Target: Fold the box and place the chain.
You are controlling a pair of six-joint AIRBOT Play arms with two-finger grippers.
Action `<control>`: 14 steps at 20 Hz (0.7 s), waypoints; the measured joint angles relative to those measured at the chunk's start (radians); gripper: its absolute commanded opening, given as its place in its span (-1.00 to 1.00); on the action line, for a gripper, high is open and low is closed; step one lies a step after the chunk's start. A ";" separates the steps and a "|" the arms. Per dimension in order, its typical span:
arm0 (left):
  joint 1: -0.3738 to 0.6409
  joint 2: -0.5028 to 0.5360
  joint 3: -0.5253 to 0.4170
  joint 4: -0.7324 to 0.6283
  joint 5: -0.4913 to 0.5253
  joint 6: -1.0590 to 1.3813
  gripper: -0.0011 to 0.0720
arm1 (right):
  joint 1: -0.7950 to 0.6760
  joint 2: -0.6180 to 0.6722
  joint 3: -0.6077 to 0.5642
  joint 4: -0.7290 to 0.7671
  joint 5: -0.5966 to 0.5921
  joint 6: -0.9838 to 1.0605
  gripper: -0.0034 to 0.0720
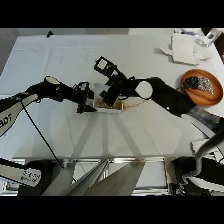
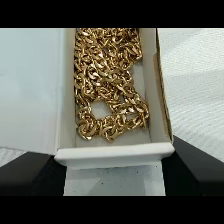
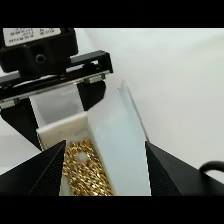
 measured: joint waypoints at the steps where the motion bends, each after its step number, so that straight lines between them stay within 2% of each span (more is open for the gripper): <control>1: 0.000 0.000 0.000 0.000 0.000 0.000 -0.55 | -0.021 0.026 0.000 -0.005 0.032 -0.017 0.50; 7: 0.000 0.000 0.000 0.000 0.000 0.000 -0.55 | -0.245 0.109 -0.029 -0.064 0.296 -0.142 0.44; 8: 0.000 0.000 0.000 0.000 0.000 0.000 -0.55 | -0.280 0.112 -0.042 -0.087 0.316 -0.164 0.22; 9: 0.000 0.000 0.000 0.000 0.000 0.000 -0.55 | -0.311 0.113 -0.057 -0.112 0.336 -0.200 0.15; 14: 0.000 0.000 0.000 0.000 0.000 0.000 -0.55 | -0.388 0.046 -0.102 -0.186 0.402 -0.446 0.17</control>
